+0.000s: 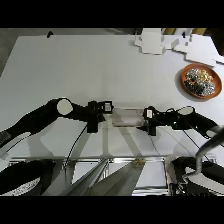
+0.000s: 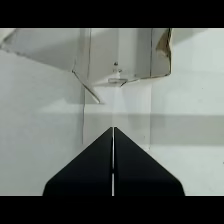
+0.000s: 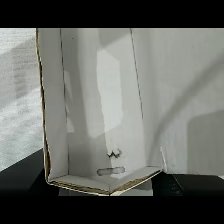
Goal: Fold the box and place the chain.
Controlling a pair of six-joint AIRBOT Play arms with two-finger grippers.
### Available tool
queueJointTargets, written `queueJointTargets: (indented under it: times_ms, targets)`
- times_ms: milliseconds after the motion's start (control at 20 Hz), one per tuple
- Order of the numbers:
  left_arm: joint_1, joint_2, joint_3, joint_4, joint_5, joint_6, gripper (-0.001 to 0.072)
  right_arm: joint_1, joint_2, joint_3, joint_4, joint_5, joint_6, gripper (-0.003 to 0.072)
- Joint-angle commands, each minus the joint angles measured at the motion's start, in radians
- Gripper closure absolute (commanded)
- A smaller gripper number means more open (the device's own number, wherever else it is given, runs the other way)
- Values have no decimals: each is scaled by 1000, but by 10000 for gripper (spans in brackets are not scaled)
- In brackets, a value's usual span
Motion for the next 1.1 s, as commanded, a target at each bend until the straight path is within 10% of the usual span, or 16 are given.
queueJointTargets:
  times_ms: [0,200,350,1050]
  targets:
    - [17,0,-10,37,-4,40,704,0,-1,0,0,0,0,345]
    - [17,-33,-10,47,16,47,673,0,-1,0,0,0,0,345]
    - [14,-57,-10,45,20,190,477,0,-1,0,0,0,0,345]
    - [-19,-110,-7,-184,129,421,478,0,-1,0,0,0,0,345]
